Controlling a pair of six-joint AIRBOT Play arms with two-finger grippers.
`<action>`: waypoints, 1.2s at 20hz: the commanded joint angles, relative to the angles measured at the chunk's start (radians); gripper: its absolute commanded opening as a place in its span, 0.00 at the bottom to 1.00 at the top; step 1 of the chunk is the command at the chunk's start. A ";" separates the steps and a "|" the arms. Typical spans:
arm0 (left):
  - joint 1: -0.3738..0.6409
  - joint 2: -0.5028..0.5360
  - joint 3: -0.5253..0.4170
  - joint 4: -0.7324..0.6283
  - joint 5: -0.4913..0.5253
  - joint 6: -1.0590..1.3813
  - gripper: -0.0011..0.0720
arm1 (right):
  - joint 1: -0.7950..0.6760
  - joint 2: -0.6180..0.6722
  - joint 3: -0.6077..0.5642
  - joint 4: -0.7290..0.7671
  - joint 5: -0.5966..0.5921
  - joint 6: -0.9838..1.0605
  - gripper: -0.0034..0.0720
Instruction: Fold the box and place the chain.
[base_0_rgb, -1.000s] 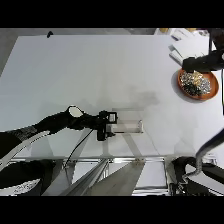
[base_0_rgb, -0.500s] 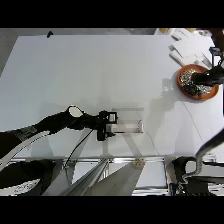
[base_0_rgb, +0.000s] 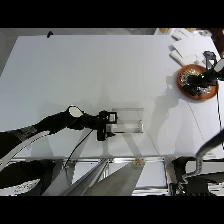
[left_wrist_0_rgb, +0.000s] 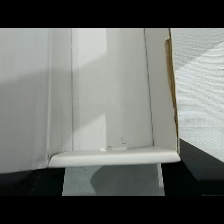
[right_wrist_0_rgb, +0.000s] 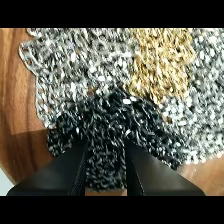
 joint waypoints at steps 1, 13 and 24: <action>0.000 0.000 0.000 0.000 0.000 0.000 0.20 | 0.000 -0.018 0.000 0.023 -0.016 -0.004 0.34; 0.000 0.000 0.000 0.000 0.000 0.000 0.20 | 0.011 0.078 0.000 0.024 0.081 -0.023 0.07; 0.000 0.000 0.000 0.000 0.000 0.000 0.20 | 0.077 0.646 0.000 0.363 0.405 -0.101 0.07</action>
